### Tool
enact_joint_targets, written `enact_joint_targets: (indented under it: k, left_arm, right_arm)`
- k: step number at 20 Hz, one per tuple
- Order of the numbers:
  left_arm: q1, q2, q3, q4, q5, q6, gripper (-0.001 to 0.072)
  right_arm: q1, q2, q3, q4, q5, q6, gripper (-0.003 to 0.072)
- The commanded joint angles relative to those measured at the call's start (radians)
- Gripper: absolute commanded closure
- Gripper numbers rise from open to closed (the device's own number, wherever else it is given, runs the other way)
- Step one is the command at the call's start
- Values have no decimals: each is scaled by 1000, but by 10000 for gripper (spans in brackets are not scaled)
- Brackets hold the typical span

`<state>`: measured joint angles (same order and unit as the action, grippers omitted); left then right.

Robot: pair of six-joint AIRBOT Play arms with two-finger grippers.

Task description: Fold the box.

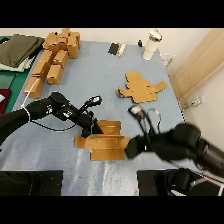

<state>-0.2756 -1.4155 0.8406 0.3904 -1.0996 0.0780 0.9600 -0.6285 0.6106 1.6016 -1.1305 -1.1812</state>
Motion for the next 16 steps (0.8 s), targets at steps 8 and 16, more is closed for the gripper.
enact_joint_targets:
  k: [8,16]
  left_arm:
    - [1,0,0,-2,-2,0,697]
    - [1,0,0,-2,-2,0,698]
  right_arm:
    - [499,-208,-128,-444,169,18,187]
    - [498,-364,-127,-575,235,7,187]
